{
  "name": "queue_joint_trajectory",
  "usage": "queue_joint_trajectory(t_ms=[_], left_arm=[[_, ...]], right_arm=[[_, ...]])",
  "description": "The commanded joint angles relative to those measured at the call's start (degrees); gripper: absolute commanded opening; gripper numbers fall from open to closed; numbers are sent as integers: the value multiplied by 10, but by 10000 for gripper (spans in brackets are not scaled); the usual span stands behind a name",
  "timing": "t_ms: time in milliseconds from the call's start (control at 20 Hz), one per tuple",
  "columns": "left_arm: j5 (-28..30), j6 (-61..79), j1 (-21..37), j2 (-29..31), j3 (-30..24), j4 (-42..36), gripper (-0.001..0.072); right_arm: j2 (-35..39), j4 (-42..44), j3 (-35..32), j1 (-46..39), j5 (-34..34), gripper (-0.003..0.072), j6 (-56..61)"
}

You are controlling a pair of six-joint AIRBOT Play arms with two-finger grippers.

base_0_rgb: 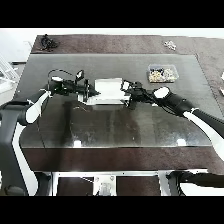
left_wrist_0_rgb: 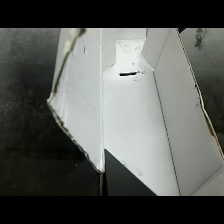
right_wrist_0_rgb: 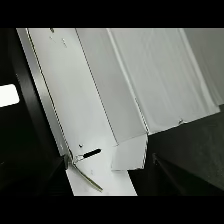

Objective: Fold the box and place the chain.

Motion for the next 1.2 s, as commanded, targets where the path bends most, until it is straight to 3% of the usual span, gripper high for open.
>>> queue_joint_trajectory(t_ms=[0, 600, 1150], left_arm=[[0, 0, 0, 0, 0, 0, 21], [0, 0, 0, 0, 0, 0, 21], [0, 0, 0, 0, 0, 0, 21]], right_arm=[[-14, 9, 20, -17, 43, 633, 0], [-116, 15, 136, -57, 209, 634, -23], [-125, 15, 161, -75, 232, 635, -31]])
